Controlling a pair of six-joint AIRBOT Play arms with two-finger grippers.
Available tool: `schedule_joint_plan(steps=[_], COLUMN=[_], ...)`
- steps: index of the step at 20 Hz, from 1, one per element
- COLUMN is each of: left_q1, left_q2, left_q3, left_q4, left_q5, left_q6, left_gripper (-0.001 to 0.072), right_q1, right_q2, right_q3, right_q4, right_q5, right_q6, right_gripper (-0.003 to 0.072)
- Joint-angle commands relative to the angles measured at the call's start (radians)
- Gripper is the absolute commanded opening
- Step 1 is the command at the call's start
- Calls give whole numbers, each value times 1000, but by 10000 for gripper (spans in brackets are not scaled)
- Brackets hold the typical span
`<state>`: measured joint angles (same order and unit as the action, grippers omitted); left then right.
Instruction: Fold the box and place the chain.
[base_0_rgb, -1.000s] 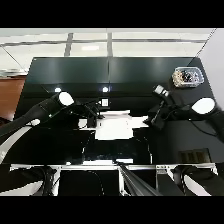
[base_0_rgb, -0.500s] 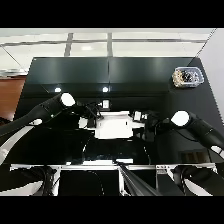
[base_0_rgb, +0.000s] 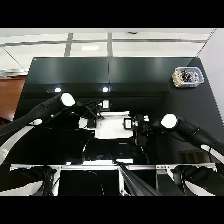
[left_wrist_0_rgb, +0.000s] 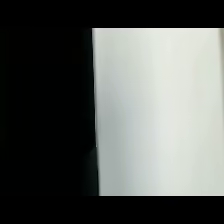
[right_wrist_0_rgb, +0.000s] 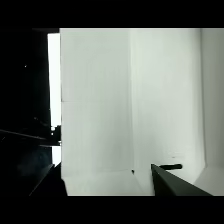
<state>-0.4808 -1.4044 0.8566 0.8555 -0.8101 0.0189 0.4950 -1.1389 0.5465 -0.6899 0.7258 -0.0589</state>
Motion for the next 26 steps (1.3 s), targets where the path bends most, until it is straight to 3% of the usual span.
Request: schedule_joint_plan(steps=[1, 12, 16, 20, 26], left_q1=[0, 0, 0, 0, 0], left_q2=[0, 0, 0, 0, 0], left_q3=[0, 0, 0, 0, 0], left_q4=[0, 0, 0, 0, 0], left_q5=[-33, -35, -36, -37, -37], left_q6=[0, 0, 0, 0, 0], left_gripper=[27, 27, 27, 26, 27], right_q1=[-27, -120, -129, -124, -31], right_q2=[-5, -5, -5, -4, -5], right_q3=[42, 84, 71, 5, -5], right_q4=[46, 54, -45, -123, -123], right_q5=[-5, 11, 174, 223, 115], right_q6=[-63, -133, -96, -20, -32], right_gripper=[706, 706, 706, 706, 707])
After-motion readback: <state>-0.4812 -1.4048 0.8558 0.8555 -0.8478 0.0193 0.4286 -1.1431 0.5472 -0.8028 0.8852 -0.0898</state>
